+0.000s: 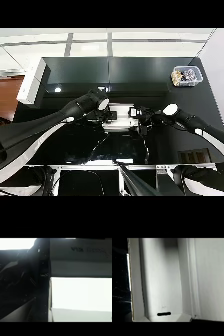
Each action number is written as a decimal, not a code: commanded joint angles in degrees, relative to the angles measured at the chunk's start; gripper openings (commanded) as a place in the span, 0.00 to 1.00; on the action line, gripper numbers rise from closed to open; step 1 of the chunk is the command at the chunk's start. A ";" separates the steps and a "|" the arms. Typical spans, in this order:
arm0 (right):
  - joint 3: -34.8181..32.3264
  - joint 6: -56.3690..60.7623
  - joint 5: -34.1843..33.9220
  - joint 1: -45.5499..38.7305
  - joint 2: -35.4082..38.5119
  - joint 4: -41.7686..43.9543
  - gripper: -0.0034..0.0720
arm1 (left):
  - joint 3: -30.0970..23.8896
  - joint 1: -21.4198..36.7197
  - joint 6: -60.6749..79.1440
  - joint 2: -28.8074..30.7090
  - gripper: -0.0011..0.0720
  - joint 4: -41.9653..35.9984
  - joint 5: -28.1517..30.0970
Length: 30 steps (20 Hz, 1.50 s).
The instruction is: Fold the box and place the chain.
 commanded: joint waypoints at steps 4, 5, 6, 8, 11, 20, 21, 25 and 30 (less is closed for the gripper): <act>0.07 0.00 0.02 0.00 -0.04 0.00 0.70 | 0.28 -0.07 -1.66 -0.76 0.56 -0.07 -0.39; 0.07 0.00 0.02 0.00 -0.04 0.00 0.70 | 0.28 -0.07 -1.66 -1.05 0.56 -0.15 -0.44; 0.07 0.00 0.02 0.00 -0.04 -0.02 0.70 | 0.28 -0.07 -1.66 -1.31 0.56 -0.50 -0.42; 0.07 0.00 0.02 0.00 -0.04 0.00 0.70 | 0.28 -0.07 -1.49 -1.68 0.50 -1.51 -0.26; 0.07 0.00 0.02 0.00 -0.04 0.00 0.70 | 0.42 -0.07 -1.31 -1.73 0.18 -1.51 -0.37; 0.07 0.00 0.02 0.00 -0.04 0.00 0.70 | 0.68 -0.02 -1.09 -1.73 0.76 -2.40 -0.37; 0.07 0.00 0.02 0.00 -0.04 0.00 0.70 | 0.66 -0.02 -1.09 -1.73 0.76 -2.23 -0.33; 0.07 0.00 0.02 0.00 -0.04 0.00 0.70 | 0.66 0.04 -1.05 -1.73 0.06 -1.99 -0.26; 0.07 0.13 0.02 -0.04 -0.04 0.07 0.72 | 0.66 0.04 0.00 -1.73 0.06 -1.20 -0.31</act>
